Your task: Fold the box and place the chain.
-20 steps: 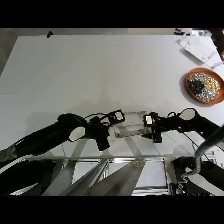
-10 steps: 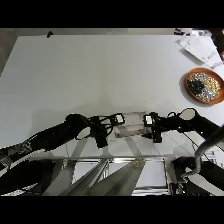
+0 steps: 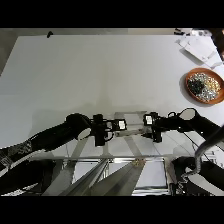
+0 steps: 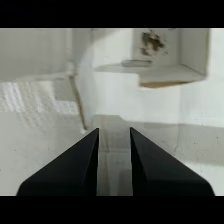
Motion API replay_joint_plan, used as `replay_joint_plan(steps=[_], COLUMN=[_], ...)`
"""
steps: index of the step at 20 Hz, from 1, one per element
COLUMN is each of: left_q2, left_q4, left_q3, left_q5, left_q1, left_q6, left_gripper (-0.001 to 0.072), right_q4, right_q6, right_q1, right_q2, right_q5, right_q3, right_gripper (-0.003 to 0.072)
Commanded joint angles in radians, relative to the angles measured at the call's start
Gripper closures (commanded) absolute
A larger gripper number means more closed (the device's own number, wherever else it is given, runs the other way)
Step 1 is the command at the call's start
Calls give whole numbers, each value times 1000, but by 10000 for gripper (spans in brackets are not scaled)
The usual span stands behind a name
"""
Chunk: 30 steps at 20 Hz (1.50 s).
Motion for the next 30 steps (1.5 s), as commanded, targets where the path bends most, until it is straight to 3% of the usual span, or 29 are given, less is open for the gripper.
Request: replay_joint_plan(steps=[1,10,18,19,21,22,30], left_q2=[3,32,30,30,30,30,-15], left_q4=[-35,-251,-290,-297,-309,-311,-388], left_q3=[0,0,0,0,0,0,0], left_q5=[42,48,64,80,122,142,188], left_q1=[-1,-1,-1,-2,-2,-2,-17], left_q6=[31,250,265,265,265,265,269], left_gripper=[486,490,507,515,623,644,631], right_q4=[0,0,0,0,0,0,0], right_q6=[0,0,0,0,0,0,0], right_q1=[0,0,0,0,0,0,0], right_q2=[0,0,0,0,0,0,0], right_q5=[1,1,1,1,1,1,1], right_q3=[0,0,0,0,0,0,0], right_gripper=[301,301,301,301,301,301,301])
